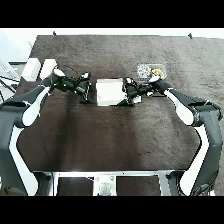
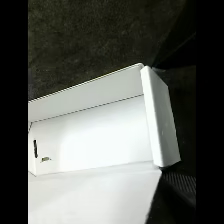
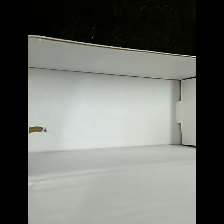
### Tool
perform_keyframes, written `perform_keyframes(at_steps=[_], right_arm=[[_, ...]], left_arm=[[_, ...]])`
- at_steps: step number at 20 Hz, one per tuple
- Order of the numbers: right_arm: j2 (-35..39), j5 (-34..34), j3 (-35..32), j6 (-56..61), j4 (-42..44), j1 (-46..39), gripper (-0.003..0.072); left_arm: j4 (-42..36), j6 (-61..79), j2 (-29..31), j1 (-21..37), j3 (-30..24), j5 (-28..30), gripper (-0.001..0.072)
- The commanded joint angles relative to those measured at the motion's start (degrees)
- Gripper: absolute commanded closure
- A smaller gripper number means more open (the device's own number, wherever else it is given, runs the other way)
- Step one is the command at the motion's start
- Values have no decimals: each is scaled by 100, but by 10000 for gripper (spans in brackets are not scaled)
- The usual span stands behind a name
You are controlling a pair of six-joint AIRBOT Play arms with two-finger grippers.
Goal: Fold the box and place the chain.
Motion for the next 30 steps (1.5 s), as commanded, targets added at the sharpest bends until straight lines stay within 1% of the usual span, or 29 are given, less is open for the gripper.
perform_keyframes(at_steps=[1, 7, 12, 20, 27, 30], right_arm=[[4, -13, 0, 7, 9, 2, 115], [4, -13, 0, 4, 9, 2, 115], [4, -13, 0, 4, 9, 2, 115], [4, -13, 0, 7, 9, 2, 115], [4, -13, 0, 7, 9, 2, 115], [4, -13, 0, 4, 9, 4, 115]], left_arm=[[-90, 15, -127, -81, -4, 151, -11], [-205, -46, -269, -348, -2, 874, -11], [-341, -118, -365, -450, -2, 1067, -10], [-385, -111, -363, -442, -2, 1027, -10], [-131, -114, -358, -216, -2, 831, -10], [-129, -98, -358, -216, -2, 831, -10]])
